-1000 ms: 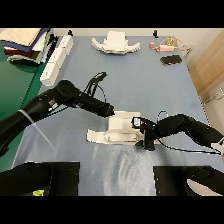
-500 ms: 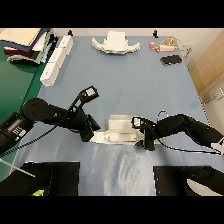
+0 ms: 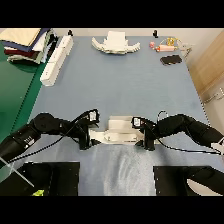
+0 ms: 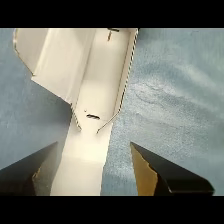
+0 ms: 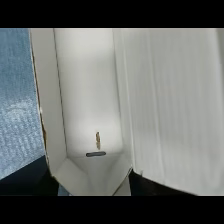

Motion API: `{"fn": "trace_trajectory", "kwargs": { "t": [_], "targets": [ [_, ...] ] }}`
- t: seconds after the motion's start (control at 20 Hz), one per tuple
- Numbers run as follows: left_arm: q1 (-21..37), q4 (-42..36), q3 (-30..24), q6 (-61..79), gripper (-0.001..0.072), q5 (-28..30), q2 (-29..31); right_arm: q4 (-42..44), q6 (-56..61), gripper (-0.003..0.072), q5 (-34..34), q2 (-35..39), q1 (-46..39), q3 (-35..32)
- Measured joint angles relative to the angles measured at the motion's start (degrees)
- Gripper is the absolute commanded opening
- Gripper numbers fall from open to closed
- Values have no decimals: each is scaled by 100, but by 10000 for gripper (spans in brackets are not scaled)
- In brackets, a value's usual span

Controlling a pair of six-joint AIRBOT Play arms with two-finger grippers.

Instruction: Fold the box.

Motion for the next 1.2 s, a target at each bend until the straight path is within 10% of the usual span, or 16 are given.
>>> {"fn": "trace_trajectory", "kwargs": {
  "t": [0.15, 0.3, 0.5, 0.55, 0.7, 1.2],
  "targets": [
    [2, -490, -83, 839, 687, 203, -407, 0, 0, 505, 0, 0, 0, 0],
    [-61, -820, -111, 1419, 364, 389, -789, 0, 0, 505, 0, 0, 0, -2],
    [-179, -1174, -55, 1880, 326, 654, -1226, 0, 0, 505, 0, 0, 0, 0],
    [-216, -1246, -11, 1956, 178, 682, -1329, 0, 0, 505, 0, 0, 0, 0],
    [-345, -1386, 114, 2083, 75, 754, -1576, 0, 0, 505, 2, 0, 0, 0],
    [-710, -1794, 216, 2236, 124, 896, -1838, -7, 0, 505, 0, 0, 0, 0]
  ]
}}
